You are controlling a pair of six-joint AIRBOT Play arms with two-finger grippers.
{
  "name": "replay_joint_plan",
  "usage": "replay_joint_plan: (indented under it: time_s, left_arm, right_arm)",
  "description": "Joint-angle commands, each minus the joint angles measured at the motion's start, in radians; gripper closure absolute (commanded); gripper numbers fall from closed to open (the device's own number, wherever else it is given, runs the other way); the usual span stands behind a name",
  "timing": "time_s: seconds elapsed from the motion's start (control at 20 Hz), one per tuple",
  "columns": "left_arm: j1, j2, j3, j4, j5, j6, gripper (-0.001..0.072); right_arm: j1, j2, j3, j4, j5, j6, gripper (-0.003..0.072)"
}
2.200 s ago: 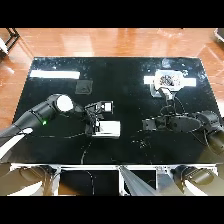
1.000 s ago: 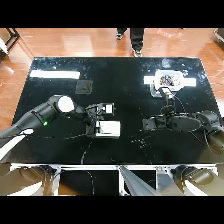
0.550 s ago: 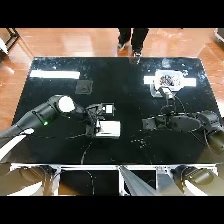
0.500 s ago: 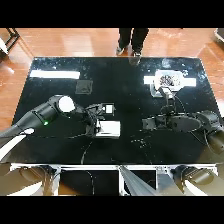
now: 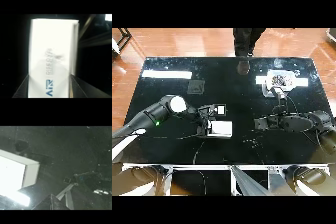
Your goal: Fold the box and place the chain.
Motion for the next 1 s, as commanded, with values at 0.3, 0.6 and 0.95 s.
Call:
replay_joint_plan:
  time_s: [0.3, 0.6, 0.95]
  left_arm:
    - [0.000, 0.001, 0.000, -0.002, 0.013, -0.012, 0.0071]
    - [-0.005, 0.001, -0.029, 0.001, 0.053, -0.016, 0.0074]
    - [-0.024, -0.001, -0.055, 0.006, 0.147, -0.027, 0.0081]
  right_arm:
    - [0.000, -0.001, 0.000, -0.013, 0.001, 0.000, 0.0669]
    - [0.000, -0.001, 0.000, -0.012, 0.001, 0.000, 0.0669]
    - [0.000, -0.001, 0.000, -0.012, 0.001, 0.000, 0.0669]
